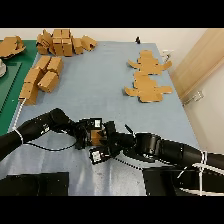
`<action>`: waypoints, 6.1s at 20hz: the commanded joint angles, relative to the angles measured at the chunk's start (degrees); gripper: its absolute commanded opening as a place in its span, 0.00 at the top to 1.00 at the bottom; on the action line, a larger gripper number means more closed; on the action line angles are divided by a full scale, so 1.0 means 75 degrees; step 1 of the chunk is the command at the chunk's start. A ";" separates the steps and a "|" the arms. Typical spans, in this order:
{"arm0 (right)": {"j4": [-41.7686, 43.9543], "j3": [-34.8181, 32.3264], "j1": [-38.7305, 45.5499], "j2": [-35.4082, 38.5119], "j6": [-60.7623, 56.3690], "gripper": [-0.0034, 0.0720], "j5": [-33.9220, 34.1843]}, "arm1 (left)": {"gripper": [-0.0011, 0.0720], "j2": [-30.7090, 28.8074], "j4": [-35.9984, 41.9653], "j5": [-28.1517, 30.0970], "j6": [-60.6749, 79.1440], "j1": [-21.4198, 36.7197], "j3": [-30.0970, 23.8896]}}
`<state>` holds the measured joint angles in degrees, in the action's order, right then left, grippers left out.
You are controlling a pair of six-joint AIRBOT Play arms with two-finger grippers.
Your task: Fold the box.
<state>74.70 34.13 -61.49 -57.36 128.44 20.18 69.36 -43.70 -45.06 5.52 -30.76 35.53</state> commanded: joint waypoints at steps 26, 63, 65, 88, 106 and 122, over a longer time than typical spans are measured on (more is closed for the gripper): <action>0.0828 0.0230 -0.0152 -0.0309 0.0017 0.59 0.0874 | 0.26 -0.0003 -0.0003 0.0000 0.0003 0.0006 0.0003; 0.6006 -0.2646 0.0207 0.1431 -1.1497 0.96 -0.3637 | 0.26 -0.0003 -0.0003 0.0000 0.0003 0.0006 0.0003; 0.5925 -0.2731 0.0172 0.1230 -1.1712 0.96 -0.3803 | 0.26 -0.0003 -0.0003 -0.0003 0.0003 0.0003 0.0003; 0.5418 -0.2745 0.0137 0.0822 -1.1724 0.96 -0.4124 | 0.26 -0.0003 -0.0003 0.0000 0.0003 0.0006 0.0003; 0.3165 -0.2591 0.3188 0.4182 -1.2339 0.95 -0.0731 | 0.01 -0.0003 0.0003 0.0353 0.0344 0.0032 0.0050; 0.3159 -0.2591 0.3203 0.4167 -1.2418 0.95 -0.0726 | 0.01 0.0044 0.0691 0.0347 0.0350 0.0003 0.0050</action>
<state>98.37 14.66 -37.50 -26.13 35.79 14.72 69.47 -40.03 -42.22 8.12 -30.72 35.86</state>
